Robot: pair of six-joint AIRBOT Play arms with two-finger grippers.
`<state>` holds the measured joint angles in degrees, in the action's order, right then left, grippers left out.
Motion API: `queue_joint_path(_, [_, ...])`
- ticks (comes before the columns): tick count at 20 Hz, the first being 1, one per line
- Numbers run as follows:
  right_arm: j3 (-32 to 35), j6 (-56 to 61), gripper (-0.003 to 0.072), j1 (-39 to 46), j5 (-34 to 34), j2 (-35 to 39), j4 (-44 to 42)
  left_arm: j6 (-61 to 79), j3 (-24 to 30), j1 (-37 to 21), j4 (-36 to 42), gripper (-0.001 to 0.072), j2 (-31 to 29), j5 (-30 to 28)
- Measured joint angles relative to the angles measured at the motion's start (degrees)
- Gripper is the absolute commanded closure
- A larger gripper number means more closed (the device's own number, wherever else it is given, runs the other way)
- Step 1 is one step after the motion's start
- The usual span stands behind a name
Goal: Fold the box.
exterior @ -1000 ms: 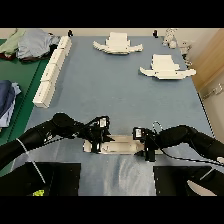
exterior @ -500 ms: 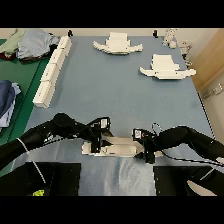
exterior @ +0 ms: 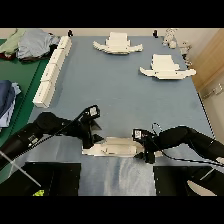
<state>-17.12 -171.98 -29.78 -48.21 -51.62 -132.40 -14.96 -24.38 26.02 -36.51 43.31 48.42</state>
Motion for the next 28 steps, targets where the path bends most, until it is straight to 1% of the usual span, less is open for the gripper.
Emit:
queue_joint_path(2, [0.0, 0.0, 0.0169, 0.0, 0.0, 0.0, 0.0, -9.8, 0.0, -1.4, -4.7, 0.0696, -4.2, 5.3])
queue_joint_path(4, [0.0, 0.0, 0.0168, 0.0, 0.1, 0.0, 0.0, -18.2, 0.0, -2.0, -6.1, 0.0696, -6.7, 10.4])
queue_joint_path(5, [0.0, 0.0, 0.0168, 0.0, 0.1, 0.0, 0.0, -21.7, 0.0, -2.2, -5.3, 0.0696, -7.3, 12.3])
queue_joint_path(7, [0.0, 0.0, 0.0168, 0.0, 0.1, 0.0, 0.0, -27.1, -0.1, -1.9, -1.1, 0.0697, -6.9, 14.8])
queue_joint_path(9, [0.0, 0.0, 0.0168, 0.0, 0.1, 0.0, 0.0, -30.5, -1.0, 0.0, 4.2, 0.0697, -4.1, 15.6])
queue_joint_path(11, [0.0, 0.0, 0.0168, 0.0, 0.2, 0.0, 0.0, -32.8, -3.4, 2.9, 8.2, 0.0696, 0.5, 14.9])
queue_joint_path(13, [0.0, 0.0, 0.0168, 0.0, 0.2, 0.0, 0.0, -34.0, -7.0, 5.4, 10.7, 0.0697, 6.2, 12.7])
queue_joint_path(16, [0.0, 0.0, 0.0168, 0.0, 0.2, 0.0, 0.0, -35.4, -12.3, 6.3, 12.1, 0.0696, 14.9, 9.3])
queue_joint_path(18, [0.0, 0.0, 0.0168, 0.0, 0.2, 0.0, 0.0, -37.0, -14.5, 5.1, 12.0, 0.0697, 19.6, 7.8])
queue_joint_path(21, [0.0, 0.0, 0.0168, 0.0, 0.2, 0.0, 0.0, -40.8, -16.0, 2.9, 9.4, 0.0697, 24.4, 6.7])
queue_joint_path(25, [0.0, 0.0, 0.0168, 0.0, 0.2, 0.0, 0.0, -45.5, -16.7, 2.0, 3.9, 0.0697, 28.2, 6.4])
queue_joint_path(28, [0.0, 0.1, 0.0168, 0.0, 0.2, 0.0, 0.1, -46.8, -16.9, 1.9, 2.3, 0.0697, 30.6, 6.2])
